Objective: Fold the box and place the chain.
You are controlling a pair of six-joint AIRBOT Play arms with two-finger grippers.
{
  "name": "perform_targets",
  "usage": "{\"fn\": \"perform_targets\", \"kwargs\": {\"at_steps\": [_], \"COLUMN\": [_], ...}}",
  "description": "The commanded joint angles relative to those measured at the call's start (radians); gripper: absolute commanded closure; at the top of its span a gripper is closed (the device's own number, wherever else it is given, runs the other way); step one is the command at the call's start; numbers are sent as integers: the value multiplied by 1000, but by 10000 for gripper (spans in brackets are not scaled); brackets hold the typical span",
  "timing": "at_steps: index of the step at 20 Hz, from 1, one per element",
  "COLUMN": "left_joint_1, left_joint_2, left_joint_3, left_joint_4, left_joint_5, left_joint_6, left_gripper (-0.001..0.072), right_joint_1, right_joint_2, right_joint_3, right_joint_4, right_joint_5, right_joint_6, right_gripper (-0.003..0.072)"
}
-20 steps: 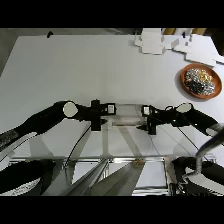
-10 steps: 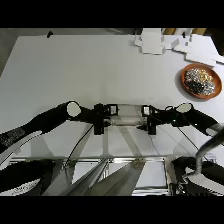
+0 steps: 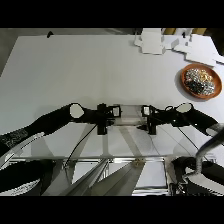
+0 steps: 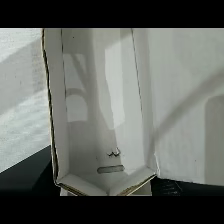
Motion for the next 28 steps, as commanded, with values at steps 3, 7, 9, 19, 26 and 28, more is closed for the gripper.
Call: {"fn": "perform_targets", "kwargs": {"at_steps": [3, 7, 9, 19, 26, 28], "left_joint_1": [-22, -29, -25, 93, 249, 249], "left_joint_2": [-20, -29, -16, 378, 381, 308], "left_joint_3": [0, 0, 0, 0, -47, -92], "left_joint_4": [-49, -50, -48, 314, 537, 441], "left_joint_5": [11, 15, 14, -161, -377, -254], "left_joint_6": [24, 19, 17, -864, -1430, -1476], "left_gripper": [537, 356, 356, 551, 707, 707], "right_joint_1": [0, 0, 0, 0, 0, 0], "right_joint_2": [0, 0, 0, 0, 0, 0], "right_joint_3": [0, 0, 0, 0, 0, 0], "right_joint_4": [0, 0, 0, 0, 0, 0], "right_joint_5": [0, 0, 0, 0, 0, 0], "right_joint_6": [0, 0, 0, 0, 0, 0], "right_gripper": [346, 346, 346, 346, 346, 346]}}
